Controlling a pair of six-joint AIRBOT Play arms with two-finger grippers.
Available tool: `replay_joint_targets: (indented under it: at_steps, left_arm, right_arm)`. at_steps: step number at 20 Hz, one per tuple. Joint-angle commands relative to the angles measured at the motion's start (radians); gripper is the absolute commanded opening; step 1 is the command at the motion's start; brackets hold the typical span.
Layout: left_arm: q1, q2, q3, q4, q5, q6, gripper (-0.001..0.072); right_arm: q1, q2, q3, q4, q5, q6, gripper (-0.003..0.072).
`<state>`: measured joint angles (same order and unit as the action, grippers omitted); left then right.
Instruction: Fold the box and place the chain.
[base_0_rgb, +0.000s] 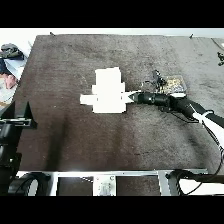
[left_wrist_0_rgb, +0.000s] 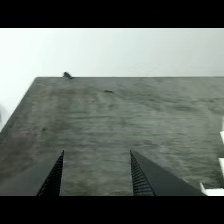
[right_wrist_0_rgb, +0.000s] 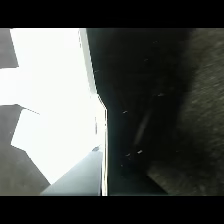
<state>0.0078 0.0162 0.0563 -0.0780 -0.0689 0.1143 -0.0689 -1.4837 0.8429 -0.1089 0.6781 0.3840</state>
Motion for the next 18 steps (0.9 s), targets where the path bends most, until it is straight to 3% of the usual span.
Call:
replay_joint_targets:
  at_steps: [1,4,5,6,8,13,18]
  left_arm:
    - [-0.001,-0.002,0.021,-0.011,-0.134,-0.035,0.0296]
    - [-0.001,-0.109,0.100,-0.011,-0.147,-0.056,0.0296]
    - [-0.001,-0.190,0.138,-0.010,-0.183,-0.054,0.0334]
    - [-0.001,-0.281,0.177,-0.010,-0.219,-0.054,0.0432]
    - [-0.001,-0.499,0.279,-0.010,-0.303,-0.057,0.0435]
    - [-0.001,-1.004,0.604,0.019,-0.586,-0.066,0.0437]
    - [-0.010,-1.407,1.021,0.249,-0.775,-0.328,0.0435]
  right_arm:
    - [0.016,-0.040,0.015,0.008,-0.026,-0.049,-0.0014]
    - [0.016,-0.039,0.014,0.027,-0.041,-0.091,-0.0014]
    - [0.016,-0.040,0.014,0.028,-0.044,-0.100,-0.0014]
    - [0.016,-0.040,0.013,0.028,-0.048,-0.100,-0.0014]
    - [0.016,-0.040,0.013,0.027,-0.068,-0.101,-0.0014]
    - [0.016,-0.040,0.013,0.024,-0.073,-0.104,-0.0014]
    - [0.029,-0.040,0.005,0.036,-0.077,-0.100,-0.0014]
